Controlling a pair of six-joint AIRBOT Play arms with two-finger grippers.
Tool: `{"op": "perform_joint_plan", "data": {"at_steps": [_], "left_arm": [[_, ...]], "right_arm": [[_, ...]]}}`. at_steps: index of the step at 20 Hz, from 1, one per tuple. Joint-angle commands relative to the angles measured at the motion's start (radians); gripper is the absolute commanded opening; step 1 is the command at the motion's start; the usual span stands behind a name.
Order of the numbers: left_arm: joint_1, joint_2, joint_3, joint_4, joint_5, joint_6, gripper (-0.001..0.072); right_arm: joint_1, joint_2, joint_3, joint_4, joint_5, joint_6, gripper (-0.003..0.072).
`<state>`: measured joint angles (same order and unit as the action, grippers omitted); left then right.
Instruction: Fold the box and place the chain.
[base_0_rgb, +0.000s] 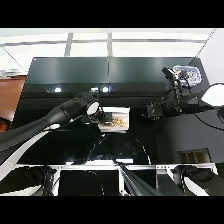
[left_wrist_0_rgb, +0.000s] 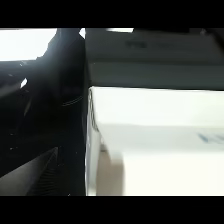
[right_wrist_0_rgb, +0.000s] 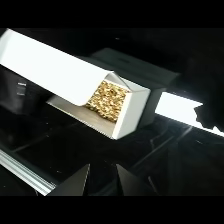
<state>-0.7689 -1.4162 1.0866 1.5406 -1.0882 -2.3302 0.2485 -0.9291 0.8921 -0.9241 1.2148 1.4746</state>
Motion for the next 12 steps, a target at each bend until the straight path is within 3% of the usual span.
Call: {"op": "perform_joint_plan", "data": {"at_steps": [1,4,7,8,9,10,12], "left_arm": [[-0.003,0.132,-0.008,0.126,-0.085,0.051,0.0590],[0.043,0.371,-0.145,0.326,-0.156,0.109,0.0589],[0.314,0.606,-0.365,0.311,-0.140,0.110,0.0587],[0.451,0.660,-0.435,0.189,-0.082,0.169,0.0587],[0.585,0.692,-0.498,-0.035,-0.010,0.359,0.0587],[0.695,0.697,-0.548,-0.305,0.027,0.627,0.0587],[0.832,0.669,-0.621,-0.844,-0.015,1.294,0.0587]], "right_arm": [[-0.010,0.008,0.001,-0.023,0.013,-0.003,0.0205],[-0.010,0.008,0.001,-0.029,0.011,-0.002,0.0205],[-0.010,0.008,0.000,-0.048,-0.003,-0.002,0.0205],[-0.010,0.008,0.000,-0.049,-0.008,-0.002,0.0205],[-0.010,0.008,0.000,-0.049,-0.011,-0.002,0.0205],[-0.010,0.008,0.000,-0.050,-0.015,-0.002,0.0205],[-0.010,0.008,0.000,-0.050,-0.024,-0.002,0.0205]]}}
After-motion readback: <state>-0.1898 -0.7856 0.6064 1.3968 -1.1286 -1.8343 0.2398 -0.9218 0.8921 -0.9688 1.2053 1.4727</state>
